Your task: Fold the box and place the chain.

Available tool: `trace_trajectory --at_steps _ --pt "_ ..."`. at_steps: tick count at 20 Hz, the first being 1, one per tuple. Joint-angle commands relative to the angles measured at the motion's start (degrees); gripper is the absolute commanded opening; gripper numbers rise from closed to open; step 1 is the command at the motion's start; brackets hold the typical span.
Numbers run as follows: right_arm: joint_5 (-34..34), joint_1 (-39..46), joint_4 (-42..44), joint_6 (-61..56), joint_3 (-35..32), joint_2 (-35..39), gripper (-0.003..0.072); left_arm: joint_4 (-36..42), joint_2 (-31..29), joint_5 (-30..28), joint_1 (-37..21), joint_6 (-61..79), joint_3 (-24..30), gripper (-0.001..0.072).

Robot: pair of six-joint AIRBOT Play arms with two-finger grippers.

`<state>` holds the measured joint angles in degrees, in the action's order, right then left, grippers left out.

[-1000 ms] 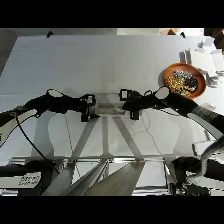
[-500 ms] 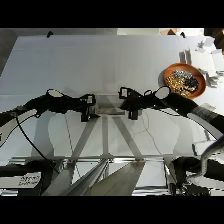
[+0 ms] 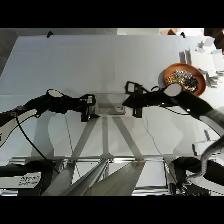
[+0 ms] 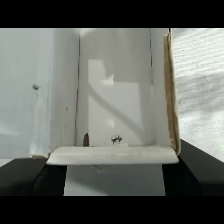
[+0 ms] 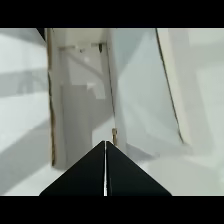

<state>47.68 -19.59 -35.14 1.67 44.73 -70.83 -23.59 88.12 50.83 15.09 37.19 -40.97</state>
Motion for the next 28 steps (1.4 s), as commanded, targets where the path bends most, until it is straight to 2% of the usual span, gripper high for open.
trace_trajectory --at_steps 1,4,6,8,12,19,23,28 --pt "2.6 7.0 -5.6 -20.6 0.0 7.1 0.0007 0.0 0.0 0.0 0.0 0.0 0.0 0.0211" --pt "5.8 15.9 -20.3 -44.9 0.0 9.9 0.0007 0.0 0.0 0.0 0.0 0.0 0.0 0.0211" --pt "10.4 20.4 -25.3 -54.8 -0.7 8.5 0.0006 0.0 0.0 0.0 0.0 0.0 0.0 0.0211" --pt "12.9 22.1 -23.4 -55.5 -3.2 6.5 0.0004 0.0 0.0 0.0 0.0 0.0 0.0 0.0211" --pt "10.9 21.1 -15.8 -55.2 -8.4 1.3 0.0003 0.0 0.0 0.0 0.0 0.0 0.0 0.0211" --pt "4.0 10.6 3.5 -48.1 -9.1 -9.0 0.0003 0.0 0.0 0.0 0.0 0.0 0.0 0.0211" --pt "5.2 8.2 11.1 -45.0 -9.1 -9.5 0.0002 0.0 0.0 0.0 0.0 0.0 0.0 0.0211" --pt "6.9 8.2 11.9 -44.8 -9.1 -8.1 0.0003 0.0 0.0 0.0 0.0 0.0 0.0 0.0211"
